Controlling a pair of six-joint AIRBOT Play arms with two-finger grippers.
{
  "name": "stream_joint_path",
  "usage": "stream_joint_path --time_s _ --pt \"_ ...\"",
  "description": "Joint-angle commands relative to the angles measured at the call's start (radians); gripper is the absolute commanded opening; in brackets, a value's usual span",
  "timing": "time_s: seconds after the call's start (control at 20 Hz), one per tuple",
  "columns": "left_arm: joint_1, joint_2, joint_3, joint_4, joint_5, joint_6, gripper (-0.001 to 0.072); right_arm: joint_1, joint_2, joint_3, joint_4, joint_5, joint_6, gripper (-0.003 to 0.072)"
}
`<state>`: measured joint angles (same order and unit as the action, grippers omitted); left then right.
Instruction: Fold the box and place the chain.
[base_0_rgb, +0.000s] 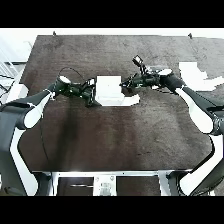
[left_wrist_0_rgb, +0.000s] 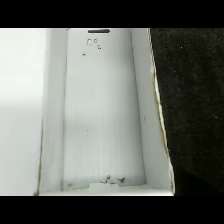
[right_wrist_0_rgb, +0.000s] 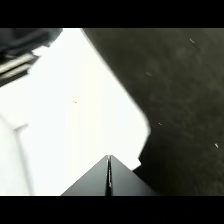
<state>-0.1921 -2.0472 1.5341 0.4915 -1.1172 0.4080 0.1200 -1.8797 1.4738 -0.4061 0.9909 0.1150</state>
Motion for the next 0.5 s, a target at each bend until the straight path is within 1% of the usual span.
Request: stream_joint_path --time_s 0.0,0.35,0.45 --pt "0.000 0.000 0.000 0.001 0.000 0.000 0.0475 0.003 -0.034 0.001 0.006 -0.041 0.014 0.0009" --pt "0.000 0.000 0.000 0.001 0.000 0.000 0.0475 0.014 -0.045 0.002 0.006 -0.040 0.016 0.0010" --pt "0.000 0.000 0.000 0.001 0.000 0.000 0.0475 0.013 -0.036 0.017 0.006 -0.014 0.016 0.0010"
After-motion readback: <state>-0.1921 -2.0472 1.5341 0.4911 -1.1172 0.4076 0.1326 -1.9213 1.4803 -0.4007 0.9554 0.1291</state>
